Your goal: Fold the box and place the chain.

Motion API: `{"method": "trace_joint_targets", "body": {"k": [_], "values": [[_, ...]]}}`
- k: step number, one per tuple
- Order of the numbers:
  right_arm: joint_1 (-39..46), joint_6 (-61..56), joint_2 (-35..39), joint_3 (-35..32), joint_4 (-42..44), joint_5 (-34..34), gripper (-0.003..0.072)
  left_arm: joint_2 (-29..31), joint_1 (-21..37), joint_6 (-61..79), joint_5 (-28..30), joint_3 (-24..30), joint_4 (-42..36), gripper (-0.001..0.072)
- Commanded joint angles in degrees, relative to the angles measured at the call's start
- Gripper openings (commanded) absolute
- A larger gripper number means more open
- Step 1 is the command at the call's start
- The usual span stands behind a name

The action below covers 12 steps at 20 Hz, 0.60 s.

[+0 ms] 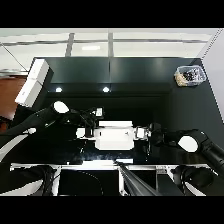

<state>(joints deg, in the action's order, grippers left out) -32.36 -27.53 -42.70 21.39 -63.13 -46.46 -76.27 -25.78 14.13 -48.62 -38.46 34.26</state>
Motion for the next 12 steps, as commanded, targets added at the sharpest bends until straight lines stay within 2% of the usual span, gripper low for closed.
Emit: {"method": "trace_joint_targets", "body": {"k": [1,8,12], "values": [[-0.98,1.77,-1.46,-0.39,0.74,1.05,0.0704,-1.11,-0.94,0.35,-1.57,-0.20,1.07,0.0032],[-1.16,3.41,-3.72,-0.42,4.61,1.97,0.0704,-2.32,-1.27,-2.62,-2.91,-0.26,1.05,0.0032],[-4.63,3.43,-5.73,-0.48,5.46,2.64,0.0704,-2.32,-1.27,-2.62,-2.93,-0.26,1.05,0.0032]]}}
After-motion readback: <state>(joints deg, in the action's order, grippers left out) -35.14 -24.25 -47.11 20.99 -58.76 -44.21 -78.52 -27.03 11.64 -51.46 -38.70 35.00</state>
